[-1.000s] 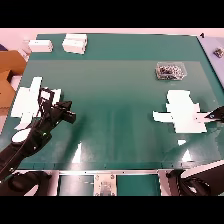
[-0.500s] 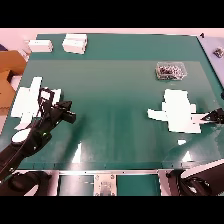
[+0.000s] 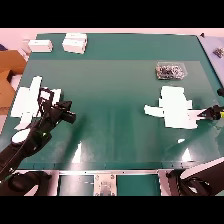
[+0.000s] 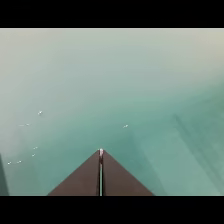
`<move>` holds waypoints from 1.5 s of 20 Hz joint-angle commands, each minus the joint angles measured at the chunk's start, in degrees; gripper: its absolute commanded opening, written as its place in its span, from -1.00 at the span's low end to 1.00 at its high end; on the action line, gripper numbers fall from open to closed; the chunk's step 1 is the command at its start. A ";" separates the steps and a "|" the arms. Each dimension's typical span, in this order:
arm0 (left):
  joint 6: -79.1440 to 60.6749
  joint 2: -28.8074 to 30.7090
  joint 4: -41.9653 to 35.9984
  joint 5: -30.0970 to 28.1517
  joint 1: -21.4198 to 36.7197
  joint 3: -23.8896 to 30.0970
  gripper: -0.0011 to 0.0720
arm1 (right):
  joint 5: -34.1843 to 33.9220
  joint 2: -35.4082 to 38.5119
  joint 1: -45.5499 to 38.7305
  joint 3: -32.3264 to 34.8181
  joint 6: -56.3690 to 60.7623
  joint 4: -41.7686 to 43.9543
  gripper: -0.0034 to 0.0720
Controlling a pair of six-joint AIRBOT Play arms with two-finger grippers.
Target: Fold the box and place the chain.
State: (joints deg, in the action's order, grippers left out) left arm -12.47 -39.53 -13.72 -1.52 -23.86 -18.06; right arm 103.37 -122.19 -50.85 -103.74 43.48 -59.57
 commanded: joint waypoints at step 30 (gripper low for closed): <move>0.00 0.02 -0.02 0.07 -0.02 -0.26 -0.92 | -40.35 31.63 46.10 45.53 6.36 25.03 -0.89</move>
State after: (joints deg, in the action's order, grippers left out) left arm -12.47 -39.53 -13.74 -1.50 -23.86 -18.26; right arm 68.79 -91.13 -6.46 -62.39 52.38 -37.08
